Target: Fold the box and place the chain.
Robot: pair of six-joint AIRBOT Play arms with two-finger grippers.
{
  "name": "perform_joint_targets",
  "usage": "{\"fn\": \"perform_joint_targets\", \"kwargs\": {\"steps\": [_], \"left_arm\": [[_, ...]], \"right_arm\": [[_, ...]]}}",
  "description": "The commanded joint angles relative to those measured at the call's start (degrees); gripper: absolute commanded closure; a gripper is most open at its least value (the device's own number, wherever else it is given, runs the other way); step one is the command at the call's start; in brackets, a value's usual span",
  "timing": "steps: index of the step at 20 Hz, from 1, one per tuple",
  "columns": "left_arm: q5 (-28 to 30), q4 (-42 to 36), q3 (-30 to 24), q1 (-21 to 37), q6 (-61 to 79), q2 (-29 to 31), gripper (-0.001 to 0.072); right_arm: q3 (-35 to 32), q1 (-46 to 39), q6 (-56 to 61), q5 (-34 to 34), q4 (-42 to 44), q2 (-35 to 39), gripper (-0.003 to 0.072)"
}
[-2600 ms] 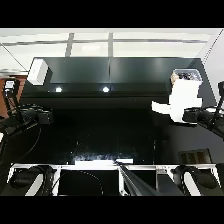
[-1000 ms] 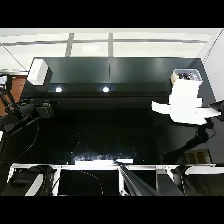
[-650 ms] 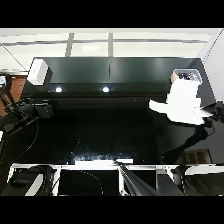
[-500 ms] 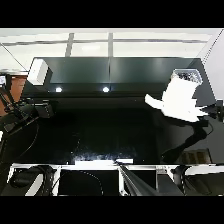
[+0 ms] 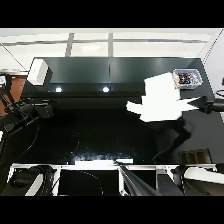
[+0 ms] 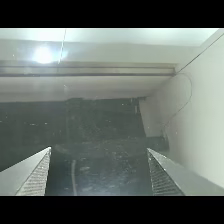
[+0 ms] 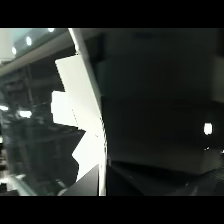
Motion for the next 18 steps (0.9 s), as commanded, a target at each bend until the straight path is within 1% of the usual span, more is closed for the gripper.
{"fn": "perform_joint_targets", "kwargs": {"steps": [1,4,6,8,9,10,11,12,13,14,15,16,17,18], "left_arm": [[-0.28,-0.92,-0.04,-0.02,-0.04,-0.04,0.0026],[-0.52,-2.14,-0.04,-0.15,-0.02,-0.07,0.0026],[-0.68,-2.16,-0.5,-0.42,-0.02,-0.07,0.0026],[-1.29,-2.36,-1.14,-1.22,-0.04,-0.48,0.0026],[-2.67,-3.89,-1.33,-1.77,-0.15,-1.29,0.0029],[-4.79,-6.01,-1.4,-2.21,-0.2,-2.91,0.0036],[-8.44,-8.92,-1.4,-2.29,-0.2,-5.88,0.0058],[-11.89,-12.46,-1.42,-2.16,0.26,-9.75,0.0095],[-14.62,-18.45,-1.42,-2.14,4.57,-14.8,0.0095],[-16.35,-26.88,-1.42,-1.77,12.72,-19.63,0.0094],[-19.04,-37.16,-1.42,-0.79,23.96,-24.57,0.0093],[-21.44,-45.62,-1.42,0.79,32.22,-29.07,0.0093],[-22.75,-50.9,-1.42,1.97,37.4,-32.89,0.0093],[-23.69,-53.0,-1.4,2.73,41.03,-36.63,0.0093]], "right_arm": [[-13.77,11.28,-3.28,-13.0,7.3,13.57,0.0637],[-25.66,26.18,-0.42,-23.71,8.61,25.16,0.0637],[-31.85,35.91,2.54,-31.3,9.05,31.04,0.0637],[-36.0,44.98,2.54,-39.69,9.16,35.54,0.0637],[-37.13,48.92,1.55,-42.73,8.94,36.85,0.0637],[-37.55,52.57,1.29,-44.61,8.22,37.27,0.0637],[-37.59,55.39,1.31,-45.83,8.17,37.24,0.0637],[-37.59,57.92,1.66,-47.19,8.35,37.24,0.0637],[-37.59,59.76,2.32,-48.41,8.37,37.27,0.0637],[-37.59,60.83,2.95,-49.2,8.35,37.24,0.0636],[-37.59,61.37,3.54,-49.51,8.37,37.27,0.0636],[-37.59,61.53,3.85,-49.51,8.37,37.27,0.0636],[-37.59,61.53,4.07,-49.44,8.37,37.27,0.0637],[-37.59,61.51,4.11,-49.62,8.37,37.27,0.0637]]}}
